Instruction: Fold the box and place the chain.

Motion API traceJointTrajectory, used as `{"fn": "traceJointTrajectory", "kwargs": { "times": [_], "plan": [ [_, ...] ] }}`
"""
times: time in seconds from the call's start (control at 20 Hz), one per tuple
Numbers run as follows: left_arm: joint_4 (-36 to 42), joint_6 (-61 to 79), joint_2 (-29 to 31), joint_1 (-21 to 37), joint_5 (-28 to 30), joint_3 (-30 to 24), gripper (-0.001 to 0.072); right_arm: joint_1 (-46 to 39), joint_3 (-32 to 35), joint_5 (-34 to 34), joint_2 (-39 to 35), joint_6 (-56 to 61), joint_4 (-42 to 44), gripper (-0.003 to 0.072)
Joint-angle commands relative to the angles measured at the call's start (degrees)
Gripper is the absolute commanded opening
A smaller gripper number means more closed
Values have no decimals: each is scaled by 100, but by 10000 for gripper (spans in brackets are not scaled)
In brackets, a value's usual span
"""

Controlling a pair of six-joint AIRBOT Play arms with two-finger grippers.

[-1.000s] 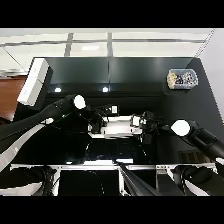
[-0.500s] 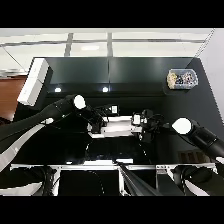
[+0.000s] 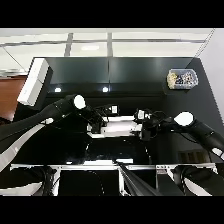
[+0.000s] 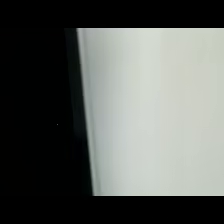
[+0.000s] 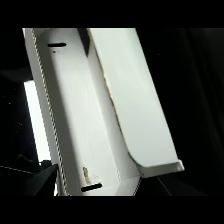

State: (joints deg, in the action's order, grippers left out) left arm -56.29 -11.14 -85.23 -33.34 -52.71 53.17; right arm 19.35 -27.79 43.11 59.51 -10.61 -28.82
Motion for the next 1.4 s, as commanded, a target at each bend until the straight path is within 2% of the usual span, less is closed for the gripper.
{"fn": "traceJointTrajectory", "kwargs": {
  "times": [0.0,0.2,0.5,0.65,1.1,1.25,1.35],
  "plan": [
    [-2,0,-2,-4,-2,7,24,79,2,269,328,-382,177,638],
    [0,0,-2,-4,-4,7,24,70,2,-44,605,-387,-433,637],
    [0,0,-2,-4,-2,7,24,63,2,15,732,-610,-365,628],
    [0,0,-2,-4,-2,7,24,74,2,15,846,-990,136,628],
    [0,0,-2,-4,-4,7,24,114,0,7,953,-1008,92,628],
    [0,0,-2,-4,-2,7,24,396,2,-160,986,-568,-557,628],
    [0,0,-2,-4,-2,7,24,452,0,-350,999,-404,-573,628]
  ]
}}
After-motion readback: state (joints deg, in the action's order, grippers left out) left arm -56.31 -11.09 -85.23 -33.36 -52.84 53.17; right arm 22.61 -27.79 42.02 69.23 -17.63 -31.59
